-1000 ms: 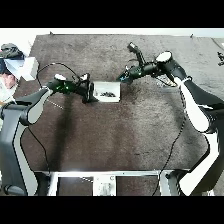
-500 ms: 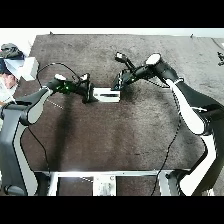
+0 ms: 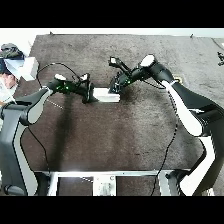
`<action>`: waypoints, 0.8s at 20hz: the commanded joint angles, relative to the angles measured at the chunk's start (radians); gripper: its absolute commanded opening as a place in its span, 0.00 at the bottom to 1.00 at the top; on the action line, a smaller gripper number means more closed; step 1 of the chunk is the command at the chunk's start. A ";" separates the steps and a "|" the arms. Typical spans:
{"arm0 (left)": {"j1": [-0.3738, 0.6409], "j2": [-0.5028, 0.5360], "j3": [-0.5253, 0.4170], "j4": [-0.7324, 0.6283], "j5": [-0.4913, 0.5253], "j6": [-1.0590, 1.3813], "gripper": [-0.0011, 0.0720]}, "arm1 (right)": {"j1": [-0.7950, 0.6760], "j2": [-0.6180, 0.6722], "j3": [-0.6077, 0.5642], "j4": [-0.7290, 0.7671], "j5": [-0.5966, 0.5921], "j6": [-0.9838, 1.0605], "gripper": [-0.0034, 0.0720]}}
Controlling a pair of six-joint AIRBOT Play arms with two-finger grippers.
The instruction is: Fold the box and place the chain.
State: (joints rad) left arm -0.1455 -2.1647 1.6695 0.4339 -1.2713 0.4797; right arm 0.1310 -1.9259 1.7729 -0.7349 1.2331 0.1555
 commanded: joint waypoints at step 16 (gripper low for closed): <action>0.001 0.000 0.000 0.000 0.000 0.000 0.58 | 0.031 -0.012 0.000 -0.074 -0.143 -0.029 0.61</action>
State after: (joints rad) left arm -0.1455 -2.1647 1.6695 0.4332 -1.2694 0.4782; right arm 0.1612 -1.9446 1.7721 -0.8017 1.1225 0.1261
